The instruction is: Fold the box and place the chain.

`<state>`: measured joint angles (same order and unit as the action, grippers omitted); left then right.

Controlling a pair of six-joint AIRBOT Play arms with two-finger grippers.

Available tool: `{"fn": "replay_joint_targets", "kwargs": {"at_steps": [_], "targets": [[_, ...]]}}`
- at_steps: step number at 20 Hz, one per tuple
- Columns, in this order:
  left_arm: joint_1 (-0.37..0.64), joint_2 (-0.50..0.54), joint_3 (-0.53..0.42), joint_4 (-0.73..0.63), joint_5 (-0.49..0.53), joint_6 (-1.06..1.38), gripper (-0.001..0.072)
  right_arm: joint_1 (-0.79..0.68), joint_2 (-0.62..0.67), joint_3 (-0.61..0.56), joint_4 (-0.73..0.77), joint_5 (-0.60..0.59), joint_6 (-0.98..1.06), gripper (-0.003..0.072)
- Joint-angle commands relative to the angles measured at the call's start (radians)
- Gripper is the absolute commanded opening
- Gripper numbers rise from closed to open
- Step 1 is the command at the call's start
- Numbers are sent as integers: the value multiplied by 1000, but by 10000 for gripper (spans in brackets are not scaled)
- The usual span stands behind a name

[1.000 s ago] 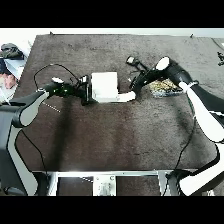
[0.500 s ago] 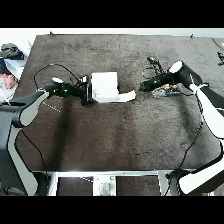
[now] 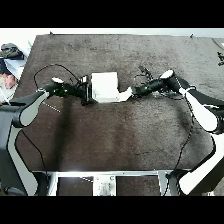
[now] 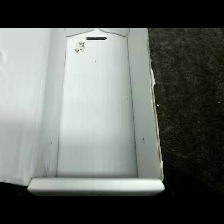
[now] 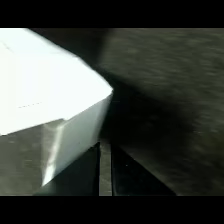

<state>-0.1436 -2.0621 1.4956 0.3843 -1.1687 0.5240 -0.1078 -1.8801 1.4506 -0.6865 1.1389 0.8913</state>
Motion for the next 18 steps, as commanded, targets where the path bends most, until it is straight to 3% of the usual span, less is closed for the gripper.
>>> {"fn": "replay_joint_targets", "kwargs": {"at_steps": [1, 3, 5, 12, 18], "targets": [[0, -1, 0, 0, -2, 0, 467, 9, 18, 0, 109, 24, -18, 131], [0, -1, 0, 0, -1, 0, 467, 23, 18, 8, 122, 17, -17, 133], [0, -1, 0, 0, -2, 0, 467, 40, 18, 9, 122, 5, -17, 419], [0, -1, 0, 0, -2, 0, 467, 78, 18, 43, 114, 2, 5, 418], [0, -1, 0, 0, -2, 0, 467, 151, 16, 168, -134, -2, 169, 419]]}}
